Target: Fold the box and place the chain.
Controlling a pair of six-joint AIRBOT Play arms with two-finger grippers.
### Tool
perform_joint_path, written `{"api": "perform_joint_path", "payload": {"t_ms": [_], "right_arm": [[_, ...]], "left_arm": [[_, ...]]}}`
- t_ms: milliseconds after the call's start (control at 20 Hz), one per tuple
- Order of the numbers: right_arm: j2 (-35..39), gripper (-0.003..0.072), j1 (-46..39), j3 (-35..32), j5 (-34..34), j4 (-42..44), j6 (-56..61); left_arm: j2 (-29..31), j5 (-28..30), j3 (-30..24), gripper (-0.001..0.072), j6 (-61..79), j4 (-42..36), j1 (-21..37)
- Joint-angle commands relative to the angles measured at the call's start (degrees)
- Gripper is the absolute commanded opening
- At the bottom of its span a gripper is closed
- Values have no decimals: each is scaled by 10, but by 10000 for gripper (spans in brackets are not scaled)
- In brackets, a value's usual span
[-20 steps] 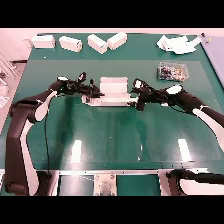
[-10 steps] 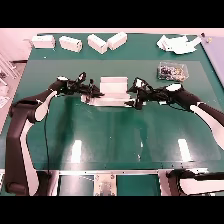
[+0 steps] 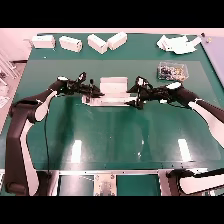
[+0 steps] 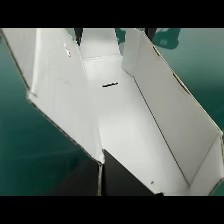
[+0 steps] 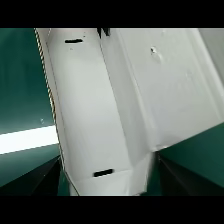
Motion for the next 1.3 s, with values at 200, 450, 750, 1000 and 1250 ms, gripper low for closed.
{"api": "perform_joint_path", "payload": {"t_ms": [200, 450, 750, 1000, 1250], "right_arm": [[21, 670, -7, 3, 13, 1, 7], [11, 670, -7, 3, 22, 1, 18], [3, 670, -7, 3, 22, 1, 33], [-23, 670, -7, 4, 25, 1, 21], [-54, 670, -7, 32, 54, 1, 1]], "left_arm": [[0, 0, 0, 22, 0, 0, 0], [0, 0, 0, 22, 0, 0, 0], [0, 0, 0, 23, 0, 0, 0], [0, 0, 0, 22, 0, 0, 0], [0, -1, 0, 22, 0, 0, 0]]}}
